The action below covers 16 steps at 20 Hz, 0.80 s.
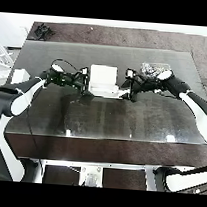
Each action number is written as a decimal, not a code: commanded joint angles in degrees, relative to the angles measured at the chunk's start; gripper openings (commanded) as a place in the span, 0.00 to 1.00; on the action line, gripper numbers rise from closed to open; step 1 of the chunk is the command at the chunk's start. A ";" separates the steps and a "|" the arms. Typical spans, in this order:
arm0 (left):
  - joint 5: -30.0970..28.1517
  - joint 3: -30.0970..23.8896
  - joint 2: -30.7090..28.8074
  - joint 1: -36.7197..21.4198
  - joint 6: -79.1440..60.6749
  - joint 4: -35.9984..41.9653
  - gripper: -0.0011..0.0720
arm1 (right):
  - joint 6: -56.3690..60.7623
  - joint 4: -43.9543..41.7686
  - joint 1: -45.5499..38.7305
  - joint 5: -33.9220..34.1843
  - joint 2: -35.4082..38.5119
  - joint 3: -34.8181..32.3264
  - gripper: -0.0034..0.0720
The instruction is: Fold the box and place the chain.
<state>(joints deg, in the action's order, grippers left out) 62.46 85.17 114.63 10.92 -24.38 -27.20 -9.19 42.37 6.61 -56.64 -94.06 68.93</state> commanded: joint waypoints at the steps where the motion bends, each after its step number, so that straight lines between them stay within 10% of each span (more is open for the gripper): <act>1: -0.04 0.00 0.04 0.00 0.11 0.00 0.75 | -0.31 -1.90 0.79 1.79 -1.16 -0.13 0.88; 6: -0.04 0.00 0.04 0.00 0.11 0.00 0.75 | -0.55 -3.98 1.64 4.00 -2.23 -0.13 0.88; 8: -0.04 0.00 0.04 0.00 0.11 0.00 0.75 | -0.57 -4.48 2.32 4.83 -2.45 -0.13 0.81; 10: -0.04 0.00 0.04 0.00 0.11 0.00 0.75 | -1.99 -4.50 3.19 4.81 -2.45 -0.13 0.48; 16: -0.02 0.00 0.04 0.00 0.15 0.00 0.75 | -5.27 -7.17 5.42 7.78 -2.99 -0.11 0.40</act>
<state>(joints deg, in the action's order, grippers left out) 62.48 85.17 114.63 10.87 -24.21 -27.18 -12.80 37.19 11.18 -50.17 -96.77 68.82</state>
